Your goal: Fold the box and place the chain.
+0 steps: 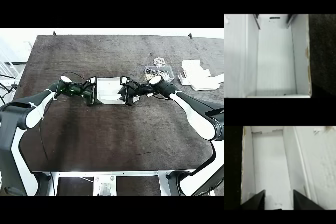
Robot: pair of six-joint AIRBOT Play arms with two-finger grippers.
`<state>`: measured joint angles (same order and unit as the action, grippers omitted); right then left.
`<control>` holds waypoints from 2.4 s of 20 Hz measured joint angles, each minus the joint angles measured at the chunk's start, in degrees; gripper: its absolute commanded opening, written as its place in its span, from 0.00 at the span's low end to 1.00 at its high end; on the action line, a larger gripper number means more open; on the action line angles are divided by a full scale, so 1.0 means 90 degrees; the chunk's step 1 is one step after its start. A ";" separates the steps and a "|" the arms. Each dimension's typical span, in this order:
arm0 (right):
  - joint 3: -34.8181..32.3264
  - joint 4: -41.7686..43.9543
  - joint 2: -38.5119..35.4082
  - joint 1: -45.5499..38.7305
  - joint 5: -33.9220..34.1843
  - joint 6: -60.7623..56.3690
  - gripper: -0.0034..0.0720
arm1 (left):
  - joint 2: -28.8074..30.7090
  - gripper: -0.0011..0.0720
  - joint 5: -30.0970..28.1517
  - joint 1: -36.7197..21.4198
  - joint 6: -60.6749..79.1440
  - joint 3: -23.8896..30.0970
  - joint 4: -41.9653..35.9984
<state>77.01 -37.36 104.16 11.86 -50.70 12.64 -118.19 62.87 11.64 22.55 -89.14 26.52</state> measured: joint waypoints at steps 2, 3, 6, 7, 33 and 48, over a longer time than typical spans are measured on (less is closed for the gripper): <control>0.0000 -0.0287 -0.0126 -0.0066 -0.0044 -0.0199 0.06 | 0.0000 0.65 0.0005 0.0000 0.0000 0.0000 -0.0002; 0.0000 -0.0495 -0.0233 -0.0078 -0.0151 -0.0362 0.06 | 0.0000 0.65 0.0010 0.0000 0.0000 0.0000 0.0000; 0.0000 -0.0993 -0.0656 -0.0182 -0.0352 -0.0976 0.06 | 0.0000 0.65 0.0010 0.0000 0.0000 0.0000 0.0000; 0.0000 -0.1090 -0.0828 -0.0233 -0.0391 -0.1209 0.06 | 0.0000 0.65 0.0010 0.0000 0.0000 0.0000 0.0000; -0.0537 -0.0335 -0.0330 -0.0933 -0.0775 -0.8012 0.06 | 0.0000 0.65 0.0012 0.0000 0.0000 0.0000 0.0000; -0.0308 0.0192 -0.0656 -0.0474 -0.0840 -0.8133 0.64 | 0.0000 0.65 0.0012 0.0000 0.0000 0.0000 0.0002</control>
<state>74.24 -35.64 98.26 7.60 -58.26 -60.55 -118.19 62.98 11.64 22.55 -89.14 26.55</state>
